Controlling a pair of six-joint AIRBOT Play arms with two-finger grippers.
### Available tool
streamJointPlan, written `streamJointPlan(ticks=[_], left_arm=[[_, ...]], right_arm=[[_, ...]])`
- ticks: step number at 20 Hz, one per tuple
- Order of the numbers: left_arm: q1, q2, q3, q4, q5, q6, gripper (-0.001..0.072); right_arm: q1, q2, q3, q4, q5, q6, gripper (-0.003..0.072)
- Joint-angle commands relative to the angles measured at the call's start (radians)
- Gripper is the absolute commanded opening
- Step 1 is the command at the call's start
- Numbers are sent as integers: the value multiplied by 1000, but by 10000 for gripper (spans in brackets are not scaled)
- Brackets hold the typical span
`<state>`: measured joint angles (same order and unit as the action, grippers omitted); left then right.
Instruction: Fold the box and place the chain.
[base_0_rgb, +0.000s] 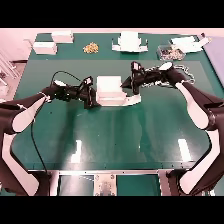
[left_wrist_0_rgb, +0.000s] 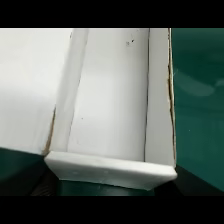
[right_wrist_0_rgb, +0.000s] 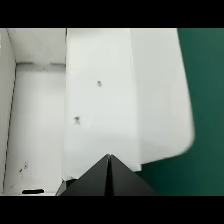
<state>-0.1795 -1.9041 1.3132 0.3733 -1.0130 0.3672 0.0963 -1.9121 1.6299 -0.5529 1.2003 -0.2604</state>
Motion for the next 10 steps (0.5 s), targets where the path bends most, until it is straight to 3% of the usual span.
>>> streamJointPlan(ticks=[1,3,5,7,8,9,10], left_arm=[[0,0,0,0,0,0,534],[0,0,0,0,0,0,533],[0,0,0,0,0,0,533],[0,0,0,0,0,0,533],[0,0,0,0,0,0,533],[0,0,0,0,0,0,533],[0,0,0,0,0,0,533]], right_arm=[[-24,104,-16,-28,5,96,2],[-51,192,-105,-37,2,72,2],[-65,294,-256,-20,-76,9,2],[-71,319,-369,-27,-104,-67,6],[-76,311,-407,-24,-104,-104,103],[-75,295,-433,-23,-105,-139,428],[-71,274,-441,-20,-105,-142,563]])
